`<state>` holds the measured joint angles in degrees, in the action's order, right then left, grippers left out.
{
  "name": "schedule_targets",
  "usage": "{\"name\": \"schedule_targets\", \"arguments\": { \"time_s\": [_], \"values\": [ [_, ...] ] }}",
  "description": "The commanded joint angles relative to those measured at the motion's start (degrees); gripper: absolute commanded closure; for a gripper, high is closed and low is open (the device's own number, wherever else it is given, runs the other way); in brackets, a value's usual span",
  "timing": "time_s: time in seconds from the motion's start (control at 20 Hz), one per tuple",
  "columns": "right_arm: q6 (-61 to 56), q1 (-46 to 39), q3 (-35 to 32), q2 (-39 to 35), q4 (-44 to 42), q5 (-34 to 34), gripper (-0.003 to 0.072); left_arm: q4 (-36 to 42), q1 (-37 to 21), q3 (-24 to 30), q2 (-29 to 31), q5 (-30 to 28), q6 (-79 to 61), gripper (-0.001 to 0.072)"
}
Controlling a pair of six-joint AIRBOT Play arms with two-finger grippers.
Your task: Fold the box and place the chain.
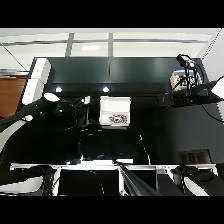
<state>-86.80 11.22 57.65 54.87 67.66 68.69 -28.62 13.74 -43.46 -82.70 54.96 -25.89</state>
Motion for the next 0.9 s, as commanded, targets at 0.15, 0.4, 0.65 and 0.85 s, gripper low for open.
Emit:
{"name": "schedule_targets", "arguments": {
  "time_s": [0.15, 0.4, 0.65, 0.85],
  "values": [
    [0.0, 0.0, 0.0, 0.0, 0.1, 0.3, 0.0412, -0.9, 1.2, -0.7, -0.6, -0.7, -0.3, 0.0000],
    [0.0, 0.0, -0.2, 0.0, 0.1, 0.3, 0.0412, -1.0, 1.9, -0.7, -0.6, -0.5, -0.2, 0.0000],
    [0.0, 0.0, -0.3, 0.0, 0.1, 0.7, 0.0412, -2.0, 2.6, -0.7, -0.6, -0.8, 0.2, 0.0001],
    [0.0, 0.0, -0.3, 0.0, 0.1, 0.7, 0.0413, 2.0, 3.3, -0.8, -0.6, -1.2, 0.5, 0.0001]
  ]
}}
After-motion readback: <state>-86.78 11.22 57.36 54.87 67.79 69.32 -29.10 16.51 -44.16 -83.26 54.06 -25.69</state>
